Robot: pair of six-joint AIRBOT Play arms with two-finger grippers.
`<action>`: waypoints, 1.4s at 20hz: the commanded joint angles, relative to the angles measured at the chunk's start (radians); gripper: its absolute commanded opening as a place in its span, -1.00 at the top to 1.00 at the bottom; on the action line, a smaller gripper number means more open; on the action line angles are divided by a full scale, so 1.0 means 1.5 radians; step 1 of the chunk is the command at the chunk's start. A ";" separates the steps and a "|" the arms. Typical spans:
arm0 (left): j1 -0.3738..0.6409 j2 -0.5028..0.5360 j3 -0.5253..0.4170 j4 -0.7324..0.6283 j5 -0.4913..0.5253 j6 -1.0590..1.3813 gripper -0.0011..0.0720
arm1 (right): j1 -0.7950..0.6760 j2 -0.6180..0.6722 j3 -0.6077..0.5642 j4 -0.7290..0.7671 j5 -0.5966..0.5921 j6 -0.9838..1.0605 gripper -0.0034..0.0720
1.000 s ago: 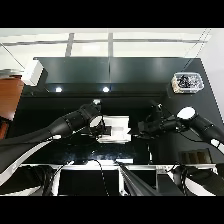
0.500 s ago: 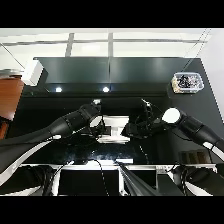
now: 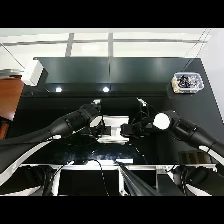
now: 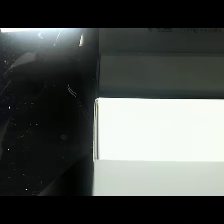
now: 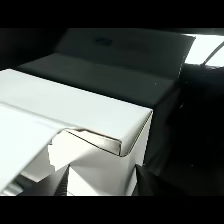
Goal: Fold the box and place the chain.
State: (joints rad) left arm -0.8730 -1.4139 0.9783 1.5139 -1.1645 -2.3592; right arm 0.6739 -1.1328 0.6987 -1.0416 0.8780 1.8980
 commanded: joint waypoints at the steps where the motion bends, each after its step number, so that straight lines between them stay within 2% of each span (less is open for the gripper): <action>1: 0.000 0.000 0.000 0.001 0.002 0.000 0.90 | 0.031 -0.016 0.024 -0.076 -0.004 0.075 -0.20; 10: 0.000 0.000 0.000 0.001 0.003 0.002 0.90 | 0.093 -0.099 0.090 -0.193 0.061 0.189 -0.18; 11: 0.000 0.000 0.000 0.001 0.003 0.002 0.90 | 0.096 -0.105 0.098 -0.201 0.074 0.189 -0.02; 15: 0.000 0.000 0.000 0.000 0.002 0.002 0.90 | 0.102 -0.125 0.130 -0.220 0.131 0.205 -0.02; 16: 0.000 0.000 0.000 0.000 0.002 0.002 0.90 | 0.102 -0.129 0.136 -0.222 0.139 0.207 0.12; 28: 0.000 0.000 0.000 0.001 0.003 0.002 0.90 | 0.102 -0.165 0.150 -0.241 0.149 0.244 0.13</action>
